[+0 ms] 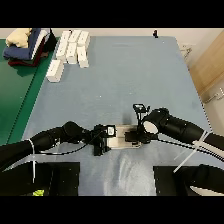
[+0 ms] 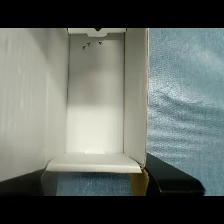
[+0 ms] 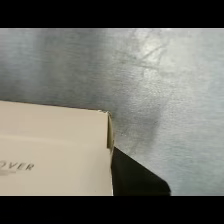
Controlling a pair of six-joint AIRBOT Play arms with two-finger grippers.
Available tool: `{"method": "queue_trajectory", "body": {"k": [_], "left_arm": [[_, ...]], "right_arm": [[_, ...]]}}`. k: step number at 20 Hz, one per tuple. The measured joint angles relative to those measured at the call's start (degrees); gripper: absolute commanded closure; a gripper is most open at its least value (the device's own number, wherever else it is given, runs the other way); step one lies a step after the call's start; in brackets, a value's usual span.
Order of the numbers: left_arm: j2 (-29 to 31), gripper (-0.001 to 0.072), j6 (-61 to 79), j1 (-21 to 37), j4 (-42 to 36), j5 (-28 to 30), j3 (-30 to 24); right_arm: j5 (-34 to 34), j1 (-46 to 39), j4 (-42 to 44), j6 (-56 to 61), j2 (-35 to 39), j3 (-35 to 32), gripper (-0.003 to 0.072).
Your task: Fold the box.
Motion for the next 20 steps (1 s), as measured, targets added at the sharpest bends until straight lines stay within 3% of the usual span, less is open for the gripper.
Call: {"method": "queue_trajectory", "body": {"k": [2,6,7,8,9,16,20], "left_arm": [[0.0,0.0294,0.0,0.0,0.0,0.0,0.0],[0.0,0.0294,-0.1,0.0,0.0,-0.1,0.0],[0.0,0.0294,-0.1,0.0,0.0,-0.1,0.0],[0.0,0.0294,0.0,0.0,0.0,-0.1,0.0],[0.0,0.0294,0.1,0.0,0.1,0.0,0.0],[0.0,0.0294,0.1,0.0,0.0,0.0,0.0],[0.0,0.0294,0.0,0.0,0.0,0.0,0.0]], "right_arm": [[1.2,0.5,-1.2,1.4,-1.4,0.6,0.0681],[2.3,1.2,-2.5,2.8,-2.8,1.1,0.0681],[2.5,1.3,-2.7,2.9,-3.0,1.2,0.0642],[2.6,1.3,-3.0,2.9,-3.1,1.2,0.0421],[2.8,1.4,-3.3,2.8,-3.5,1.0,0.0307],[3.7,1.5,-2.2,3.0,-1.2,3.1,0.0301],[8.0,1.5,-1.9,3.0,1.8,6.3,0.0301]]}}
